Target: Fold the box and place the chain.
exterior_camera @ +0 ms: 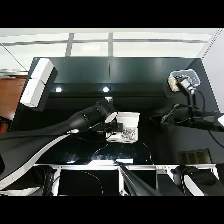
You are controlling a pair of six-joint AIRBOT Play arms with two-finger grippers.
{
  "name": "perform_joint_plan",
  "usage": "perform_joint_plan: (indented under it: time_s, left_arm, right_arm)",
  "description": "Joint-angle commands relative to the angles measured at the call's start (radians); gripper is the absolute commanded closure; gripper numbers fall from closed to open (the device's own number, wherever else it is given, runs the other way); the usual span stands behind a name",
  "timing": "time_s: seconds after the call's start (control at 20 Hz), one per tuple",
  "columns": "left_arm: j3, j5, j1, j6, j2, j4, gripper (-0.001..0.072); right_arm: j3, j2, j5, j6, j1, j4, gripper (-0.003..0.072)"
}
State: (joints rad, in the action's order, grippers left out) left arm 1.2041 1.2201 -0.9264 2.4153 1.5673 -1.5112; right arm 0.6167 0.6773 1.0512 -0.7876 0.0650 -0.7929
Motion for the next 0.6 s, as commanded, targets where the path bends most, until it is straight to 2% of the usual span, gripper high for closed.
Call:
perform_joint_plan:
  time_s: [0.0, 0.2, 0.3, 0.4, 0.5, 0.55]
  left_arm:
    - [0.071, 0.074, 0.0, -0.031, -0.002, -0.019, 0.0149]
    - [0.095, 0.183, -0.001, -0.114, -0.039, -0.064, 0.0149]
    - [0.077, 0.248, 0.005, -0.185, -0.099, -0.167, 0.0152]
    - [0.008, 0.362, 0.058, -0.243, -0.164, -0.263, 0.0153]
    - [-0.11, 0.333, 0.151, -0.291, -0.259, -0.249, 0.0153]
    - [-0.182, 0.277, 0.211, -0.301, -0.323, -0.214, 0.0154]
  right_arm:
    - [0.008, -0.021, 0.016, -0.01, -0.068, -0.021, 0.0183]
    - [0.008, -0.021, 0.018, -0.011, -0.068, -0.022, 0.0183]
    - [0.008, -0.021, 0.019, -0.018, -0.068, -0.027, 0.0183]
    - [0.008, -0.021, 0.008, -0.021, -0.071, -0.054, 0.0183]
    - [0.008, -0.021, -0.01, -0.043, -0.09, -0.069, 0.0183]
    - [0.008, -0.021, -0.013, -0.059, -0.102, -0.074, 0.0183]
